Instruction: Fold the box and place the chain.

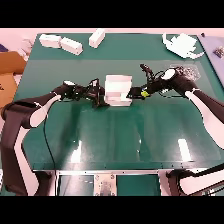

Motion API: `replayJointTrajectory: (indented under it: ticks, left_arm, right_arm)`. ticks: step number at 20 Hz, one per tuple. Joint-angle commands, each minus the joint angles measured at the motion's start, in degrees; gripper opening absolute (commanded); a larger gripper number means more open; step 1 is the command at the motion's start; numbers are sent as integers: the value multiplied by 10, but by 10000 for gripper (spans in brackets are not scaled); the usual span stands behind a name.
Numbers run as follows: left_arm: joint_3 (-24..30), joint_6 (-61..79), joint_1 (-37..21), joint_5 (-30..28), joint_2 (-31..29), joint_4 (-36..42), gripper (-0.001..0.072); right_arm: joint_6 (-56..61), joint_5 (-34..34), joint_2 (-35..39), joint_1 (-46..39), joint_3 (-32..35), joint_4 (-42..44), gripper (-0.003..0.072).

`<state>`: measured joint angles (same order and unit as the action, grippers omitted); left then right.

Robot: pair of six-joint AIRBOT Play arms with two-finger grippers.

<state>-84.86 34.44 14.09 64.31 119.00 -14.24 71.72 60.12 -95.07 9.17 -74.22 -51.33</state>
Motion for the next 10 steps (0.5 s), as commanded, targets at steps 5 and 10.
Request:
replayJointTrajectory:
  ticks: [5,10]
  left_arm:
    - [0,0,0,8,0,1,357]
    - [0,0,0,7,0,1,357]
  right_arm:
    - [78,-18,-1,46,-21,-49,361]
    - [214,-15,-1,75,-49,-153,360]
